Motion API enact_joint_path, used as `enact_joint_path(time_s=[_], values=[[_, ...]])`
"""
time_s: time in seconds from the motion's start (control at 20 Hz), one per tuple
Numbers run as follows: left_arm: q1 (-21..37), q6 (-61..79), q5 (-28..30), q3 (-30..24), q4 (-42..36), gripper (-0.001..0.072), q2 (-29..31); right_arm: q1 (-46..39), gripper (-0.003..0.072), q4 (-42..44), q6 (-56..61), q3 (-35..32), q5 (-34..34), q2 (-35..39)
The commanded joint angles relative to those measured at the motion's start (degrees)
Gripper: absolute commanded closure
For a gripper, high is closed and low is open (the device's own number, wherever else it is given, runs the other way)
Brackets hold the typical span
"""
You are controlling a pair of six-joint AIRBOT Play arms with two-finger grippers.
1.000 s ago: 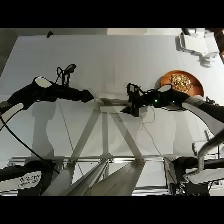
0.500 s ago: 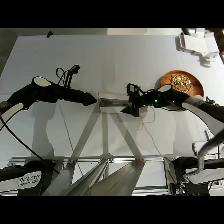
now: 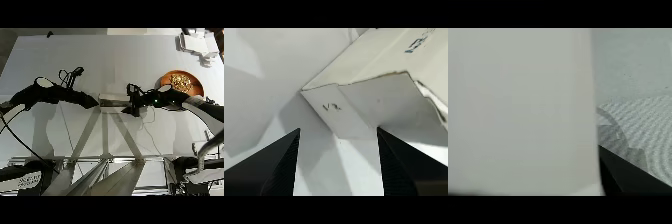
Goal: Fold the box and place the chain.
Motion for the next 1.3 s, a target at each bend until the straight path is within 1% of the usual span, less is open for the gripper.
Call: enact_joint_path(time_s=[0.0,0.1,0.3,0.4,0.5,0.8,0.9,1.05,1.1,1.25], values=[[0.0,0.3,2.4,-0.6,1.8,0.0174,0.0,0.0,0.0351,0.0,0.0,0.0,0.1,0.0],[0.2,0.3,5.4,-0.6,2.6,0.0174,0.1,0.0,0.0351,0.0,0.0,0.0,0.0,0.0],[0.6,0.3,12.5,-0.6,0.0,0.0174,0.1,0.0,0.0351,0.0,0.0,0.0,0.0,0.0],[0.6,0.3,14.7,-0.6,0.0,0.0174,0.1,0.0,0.0351,0.0,0.0,0.0,0.1,0.0],[0.7,0.3,15.8,-0.6,0.0,0.0173,0.1,0.0,0.0351,0.0,0.0,0.0,0.0,0.0],[1.4,3.9,14.6,-0.6,-2.3,0.0172,0.1,0.0,0.0351,0.0,0.0,0.0,0.0,0.0],[1.4,6.9,12.2,-0.6,-2.6,0.0172,0.1,0.0,0.0351,0.0,0.0,0.0,0.1,0.0],[1.4,11.3,5.7,-0.6,-2.6,0.0173,0.1,0.0,0.0351,0.0,0.0,0.0,0.0,0.0],[1.4,11.5,4.4,-0.6,-2.6,0.0174,0.1,0.0,0.0351,0.0,0.0,0.0,0.0,0.0],[1.4,11.5,3.5,-0.6,-2.6,0.0185,0.1,0.0,0.0351,0.0,0.0,0.0,0.0,0.0]])
